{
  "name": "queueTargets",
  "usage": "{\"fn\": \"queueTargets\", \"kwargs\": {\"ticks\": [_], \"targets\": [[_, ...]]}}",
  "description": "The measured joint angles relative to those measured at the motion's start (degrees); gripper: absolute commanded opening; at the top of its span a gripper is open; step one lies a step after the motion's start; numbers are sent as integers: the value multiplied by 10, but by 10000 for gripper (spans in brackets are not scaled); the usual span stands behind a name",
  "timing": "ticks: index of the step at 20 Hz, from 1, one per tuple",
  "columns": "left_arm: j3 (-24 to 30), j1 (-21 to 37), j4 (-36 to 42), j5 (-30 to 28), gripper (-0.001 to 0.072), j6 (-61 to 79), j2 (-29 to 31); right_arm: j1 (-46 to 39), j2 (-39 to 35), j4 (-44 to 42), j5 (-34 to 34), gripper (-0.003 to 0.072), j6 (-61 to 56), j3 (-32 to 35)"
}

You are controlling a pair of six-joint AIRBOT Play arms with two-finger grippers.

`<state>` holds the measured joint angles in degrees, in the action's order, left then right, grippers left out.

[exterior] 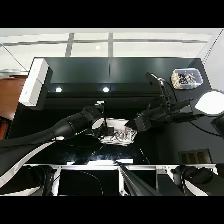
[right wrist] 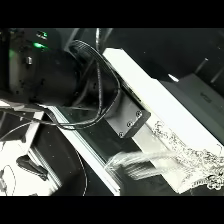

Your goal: Fold the box and place the chain.

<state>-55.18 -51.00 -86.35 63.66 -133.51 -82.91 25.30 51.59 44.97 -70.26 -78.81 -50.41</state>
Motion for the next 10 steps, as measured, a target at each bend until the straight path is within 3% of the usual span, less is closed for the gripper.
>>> {"fn": "queueTargets", "kwargs": {"ticks": [6,9,10], "targets": [[0,0,0,0,31,0,0,-91,-13,60,-60,479,25,13],[0,0,0,0,32,0,0,-138,-51,97,-42,482,66,83],[0,0,0,0,32,0,0,-146,-63,102,-13,653,82,120]]}}
